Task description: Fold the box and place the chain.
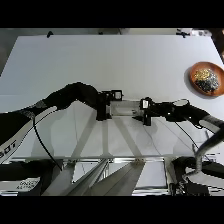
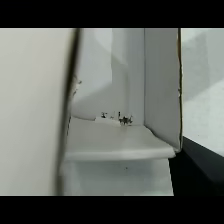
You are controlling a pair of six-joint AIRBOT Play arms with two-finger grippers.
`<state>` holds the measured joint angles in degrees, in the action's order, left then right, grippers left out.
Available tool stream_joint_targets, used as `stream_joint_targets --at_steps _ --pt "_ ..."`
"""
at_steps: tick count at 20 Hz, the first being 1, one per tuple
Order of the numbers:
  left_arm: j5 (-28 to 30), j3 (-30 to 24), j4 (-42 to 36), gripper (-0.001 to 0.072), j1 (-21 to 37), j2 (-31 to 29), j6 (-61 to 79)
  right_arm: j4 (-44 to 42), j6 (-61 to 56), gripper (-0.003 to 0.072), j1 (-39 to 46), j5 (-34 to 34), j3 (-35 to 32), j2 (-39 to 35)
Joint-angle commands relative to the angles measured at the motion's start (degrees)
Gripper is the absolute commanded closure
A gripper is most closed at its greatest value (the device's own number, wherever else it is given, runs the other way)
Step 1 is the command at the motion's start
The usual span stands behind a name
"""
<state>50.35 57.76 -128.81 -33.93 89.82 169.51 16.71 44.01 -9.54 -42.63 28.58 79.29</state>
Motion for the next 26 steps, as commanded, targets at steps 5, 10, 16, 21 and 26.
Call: stream_joint_targets --at_steps 5,10,16,21,26 --pt "-0.9 0.0 -0.2 0.0044 -0.8 0.5 0.0 0.0 0.0 0.0184 0.0 0.0 0.0 0.0" --pt "0.7 0.0 -0.2 0.0266 -0.8 0.5 0.0 0.0 0.0 0.0184 0.0 0.0 0.0 0.0" --pt "-0.3 -1.0 -0.4 0.0124 -0.6 1.1 0.0 0.0 0.0 0.0184 0.0 0.0 0.0 0.0" --pt "-3.5 -2.7 -1.4 0.0057 -0.3 1.1 0.0 0.0 0.0 0.0184 0.0 0.0 0.0 0.0" --pt "-4.5 -2.8 -2.4 0.0074 -0.2 1.1 0.0 0.0 0.0 0.0184 0.0 0.0 0.0 0.0"
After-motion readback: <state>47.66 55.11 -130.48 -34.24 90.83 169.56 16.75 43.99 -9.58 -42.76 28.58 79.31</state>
